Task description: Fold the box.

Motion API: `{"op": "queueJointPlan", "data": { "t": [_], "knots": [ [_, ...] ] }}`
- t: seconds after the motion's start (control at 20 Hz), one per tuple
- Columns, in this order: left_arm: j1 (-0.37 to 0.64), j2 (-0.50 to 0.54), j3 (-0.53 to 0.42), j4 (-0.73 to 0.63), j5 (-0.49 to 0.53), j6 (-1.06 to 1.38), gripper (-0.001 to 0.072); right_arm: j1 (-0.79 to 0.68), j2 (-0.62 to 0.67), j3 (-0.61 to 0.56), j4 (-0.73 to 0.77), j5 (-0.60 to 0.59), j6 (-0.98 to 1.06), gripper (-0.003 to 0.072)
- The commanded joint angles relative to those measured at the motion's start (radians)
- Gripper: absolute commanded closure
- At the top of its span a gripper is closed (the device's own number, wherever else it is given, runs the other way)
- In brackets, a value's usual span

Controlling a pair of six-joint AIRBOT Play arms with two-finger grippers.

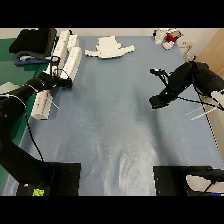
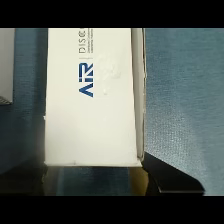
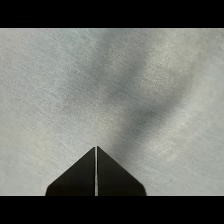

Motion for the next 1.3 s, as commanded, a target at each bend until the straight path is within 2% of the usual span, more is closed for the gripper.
{"op": "queueJointPlan", "data": {
  "t": [0.0,0.05,0.1,0.15,0.2,0.4,0.7,0.95,1.2,1.25],
  "knots": [
    [0.0,-0.005,0.001,0.001,-0.002,0.0,0.0238,0.0,0.0,0.001,0.0,0.0,0.0,0.0669],
    [0.001,-0.009,0.002,0.001,-0.006,0.0,0.0237,0.0,0.0,0.001,0.0,0.0,0.0,0.0669],
    [0.001,-0.009,0.002,0.001,-0.008,0.0,0.019,0.0,0.0,0.001,0.0,0.0,0.0,0.0669],
    [0.001,-0.009,0.002,0.001,-0.007,0.0,0.0055,0.0,0.0,0.001,0.0,0.0,0.0,0.0669],
    [0.001,-0.009,0.002,0.001,-0.007,0.0,0.0031,0.0,0.0,0.001,0.0,0.0,0.0,0.0669],
    [0.002,-0.007,0.002,0.001,-0.013,0.0,0.0028,0.0,0.0,0.001,0.0,0.0,0.0,0.0669],
    [0.026,0.067,0.003,0.031,-0.127,0.0,0.0012,0.0,0.0,0.001,0.0,0.0,0.0,0.0669],
    [0.092,0.198,0.003,0.032,-0.346,-0.005,0.0012,0.0,0.0,0.001,0.0,0.0,0.0,0.0669],
    [0.124,0.414,0.003,0.024,-0.634,-0.011,0.0014,0.0,0.0,0.001,0.0,0.0,0.0,0.0669],
    [0.119,0.449,0.003,0.004,-0.693,-0.011,0.0072,0.0,0.0,0.001,0.0,0.0,0.0,0.0669]
  ]
}}
